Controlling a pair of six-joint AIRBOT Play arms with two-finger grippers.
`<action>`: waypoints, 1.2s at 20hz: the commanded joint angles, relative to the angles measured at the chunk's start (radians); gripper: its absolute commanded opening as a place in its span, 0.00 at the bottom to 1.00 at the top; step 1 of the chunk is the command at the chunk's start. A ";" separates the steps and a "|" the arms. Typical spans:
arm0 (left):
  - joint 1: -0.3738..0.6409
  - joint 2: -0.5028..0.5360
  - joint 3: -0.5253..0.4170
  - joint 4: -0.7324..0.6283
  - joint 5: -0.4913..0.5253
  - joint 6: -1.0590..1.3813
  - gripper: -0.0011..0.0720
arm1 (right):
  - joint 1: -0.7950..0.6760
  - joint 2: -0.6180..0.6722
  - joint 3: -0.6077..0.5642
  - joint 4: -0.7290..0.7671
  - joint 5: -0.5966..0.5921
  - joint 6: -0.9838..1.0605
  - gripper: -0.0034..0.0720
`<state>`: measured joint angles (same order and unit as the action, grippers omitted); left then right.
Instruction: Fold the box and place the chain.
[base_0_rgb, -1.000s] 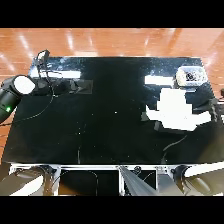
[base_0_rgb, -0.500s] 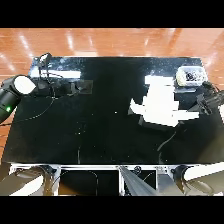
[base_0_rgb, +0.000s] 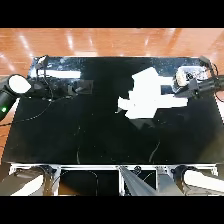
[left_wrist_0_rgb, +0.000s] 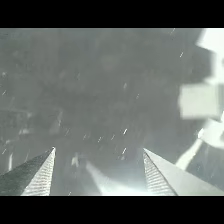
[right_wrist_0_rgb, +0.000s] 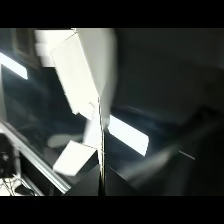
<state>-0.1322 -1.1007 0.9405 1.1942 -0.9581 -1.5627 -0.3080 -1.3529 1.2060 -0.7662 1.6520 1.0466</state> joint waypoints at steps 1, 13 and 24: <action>0.048 0.054 0.000 -0.001 -0.150 0.064 0.87 | 0.167 0.147 -0.037 0.092 -0.110 0.076 0.10; 0.062 0.418 -0.267 -0.058 -0.160 0.062 0.87 | 0.674 0.165 -0.048 0.251 -0.471 0.166 0.10; 0.061 0.436 -0.431 -0.137 -0.027 0.064 0.87 | 0.647 0.164 -0.487 -0.043 -0.627 0.270 0.10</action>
